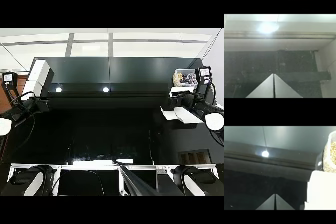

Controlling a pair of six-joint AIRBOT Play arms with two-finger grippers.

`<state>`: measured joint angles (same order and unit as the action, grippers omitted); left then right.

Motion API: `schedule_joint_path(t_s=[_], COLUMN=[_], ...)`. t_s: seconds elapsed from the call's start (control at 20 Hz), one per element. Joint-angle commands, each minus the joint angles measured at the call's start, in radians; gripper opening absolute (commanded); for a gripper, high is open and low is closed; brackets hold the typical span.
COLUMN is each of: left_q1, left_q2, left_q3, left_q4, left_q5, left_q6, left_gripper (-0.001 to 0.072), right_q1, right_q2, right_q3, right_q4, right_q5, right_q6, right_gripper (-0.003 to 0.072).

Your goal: Fold the box and place the chain.

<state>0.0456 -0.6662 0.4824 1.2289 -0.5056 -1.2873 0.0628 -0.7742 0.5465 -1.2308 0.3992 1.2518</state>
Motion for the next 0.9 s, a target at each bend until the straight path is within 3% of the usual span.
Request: schedule_joint_path(t_s=[0.0,0.7,0.85], left_q1=[0.000,0.000,0.000], left_q2=[0.001,0.001,0.001], left_q3=[0.000,0.000,0.000], left_q4=[0.000,0.000,-0.013], left_q5=[0.000,0.000,0.054], left_q6=[0.000,0.000,0.000], left_gripper=[0.0027,0.0027,0.0027], right_q1=[0.001,0.001,0.002], right_q2=[0.001,0.001,0.001], right_q3=[-0.001,-0.001,-0.001], right_q4=[0.000,0.000,0.047], right_q5=[0.000,0.000,-0.024], right_q6=[0.000,0.000,0.001], right_gripper=[0.0014,0.0014,0.0014])
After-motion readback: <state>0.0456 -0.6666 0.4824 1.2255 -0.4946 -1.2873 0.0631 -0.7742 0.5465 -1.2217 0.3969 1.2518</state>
